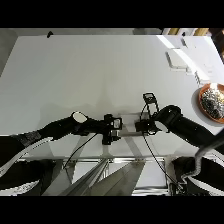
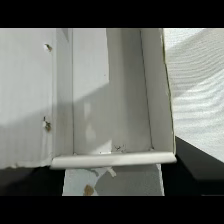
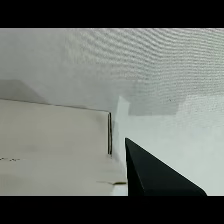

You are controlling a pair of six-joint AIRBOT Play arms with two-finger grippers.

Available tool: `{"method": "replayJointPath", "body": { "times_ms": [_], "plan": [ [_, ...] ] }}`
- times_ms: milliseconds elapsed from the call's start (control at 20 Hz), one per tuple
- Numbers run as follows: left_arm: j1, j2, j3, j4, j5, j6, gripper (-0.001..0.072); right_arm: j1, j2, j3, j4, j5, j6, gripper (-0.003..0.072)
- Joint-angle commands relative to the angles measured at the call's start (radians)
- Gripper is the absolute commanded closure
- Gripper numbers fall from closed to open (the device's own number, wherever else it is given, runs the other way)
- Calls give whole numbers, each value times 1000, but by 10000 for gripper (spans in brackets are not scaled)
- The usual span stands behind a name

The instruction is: Fold the box and place the chain.

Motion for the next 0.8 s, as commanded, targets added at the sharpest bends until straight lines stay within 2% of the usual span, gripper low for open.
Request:
{"method": "replayJointPath", "body": {
  "times_ms": [0,400,450,550,650,750],
  "plan": [
    [0,0,0,0,1,1,437,2,-15,0,11,27,1,461],
    [0,0,0,0,1,1,437,38,-23,-7,39,-11,2,470],
    [0,0,0,0,1,1,437,38,-23,-7,39,-11,1,515],
    [0,0,0,0,1,1,437,38,-23,-7,37,-6,1,531],
    [0,0,0,0,1,1,437,38,-23,-7,37,-2,1,647],
    [0,0,0,0,1,1,437,38,-22,-7,37,6,1,668]
  ]
}}
